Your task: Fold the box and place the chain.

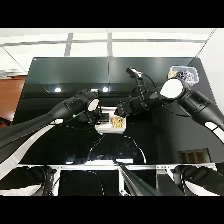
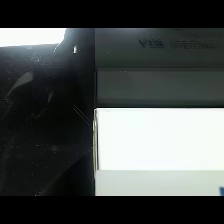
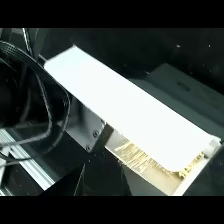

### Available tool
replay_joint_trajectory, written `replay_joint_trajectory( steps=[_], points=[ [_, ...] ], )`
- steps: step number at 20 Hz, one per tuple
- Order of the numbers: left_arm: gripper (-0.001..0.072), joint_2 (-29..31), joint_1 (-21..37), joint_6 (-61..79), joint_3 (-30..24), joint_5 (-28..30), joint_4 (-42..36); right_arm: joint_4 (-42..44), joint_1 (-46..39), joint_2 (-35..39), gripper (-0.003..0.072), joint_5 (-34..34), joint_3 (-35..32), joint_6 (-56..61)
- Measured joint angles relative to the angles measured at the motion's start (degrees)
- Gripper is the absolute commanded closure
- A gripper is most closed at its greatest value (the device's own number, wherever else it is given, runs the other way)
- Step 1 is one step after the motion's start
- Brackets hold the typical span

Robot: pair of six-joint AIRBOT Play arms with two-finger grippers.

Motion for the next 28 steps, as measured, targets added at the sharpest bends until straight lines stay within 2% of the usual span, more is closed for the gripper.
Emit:
replay_joint_trajectory(
  steps=[2, 4, 7, 8, 9, 10, 11, 14, 17, 19, 21, 23, 25, 26, 28],
  points=[
    [0.0682, 0.00, 0.00, 0.00, 0.00, 0.02, 0.00, -1.51, -1.27, 0.44, 0.0409, 1.66, 0.24, 0.00],
    [0.0682, 0.00, 0.00, 0.00, 0.00, 0.15, 0.00, -3.67, -3.89, 1.70, 0.0446, 3.98, 0.35, 0.02],
    [0.0681, 0.00, 0.00, 0.02, 0.00, 0.39, 0.00, -6.78, -8.52, 4.22, 0.0445, 6.86, 0.46, 0.02],
    [0.0657, 0.00, 0.00, 0.02, 0.00, 0.42, -0.02, -7.52, -9.77, 4.83, 0.0446, 7.56, 0.46, 0.02],
    [0.0475, 0.02, 0.00, 0.04, 0.09, 0.52, -0.28, -7.98, -10.73, 5.29, 0.0446, 8.28, 0.46, 0.04],
    [0.0230, 0.31, -0.02, 0.04, 0.28, 0.59, -0.52, -8.24, -11.41, 5.68, 0.0446, 8.98, 0.46, 0.04],
    [0.0094, 0.83, -0.07, 0.07, 0.55, 0.61, -0.66, -8.63, -11.89, 5.86, 0.0446, 9.44, 0.46, 0.02],
    [0.0087, 5.09, -0.17, 1.07, 1.09, 0.15, 0.70, -9.18, -12.68, 6.29, 0.0446, 10.34, 0.46, 0.04],
    [0.0087, 12.02, 0.28, 3.98, 0.09, -3.04, 6.36, -9.49, -12.98, 6.45, 0.0446, 10.71, 0.46, 0.04],
    [0.0087, 16.87, 3.41, 6.01, -2.91, -5.73, 10.58, -10.21, -13.05, 6.47, 0.0446, 10.86, 0.46, 0.02],
    [0.0087, 21.05, 10.25, 9.01, -7.74, -6.84, 9.97, -10.86, -13.09, 6.51, 0.0446, 10.95, 0.46, 0.02],
    [0.0088, 23.82, 18.78, 18.08, -13.20, -4.48, 0.70, -11.69, -13.09, 6.51, 0.0446, 10.91, 0.46, 0.00],
    [0.0075, 24.85, 25.90, 34.62, -18.01, -3.08, -14.60, -12.39, -13.09, 6.51, 0.0446, 10.56, 0.46, 0.00],
    [-0.0007, 24.87, 29.00, 45.03, -20.20, -2.80, -22.27, -12.81, -13.09, 6.51, 0.0446, 10.12, 0.46, 0.00],
    [-0.0010, 24.48, 32.72, 67.34, -23.87, -2.45, -35.12, -13.22, -13.09, 6.51, 0.0446, 9.42, 0.46, -0.02]
  ],
)
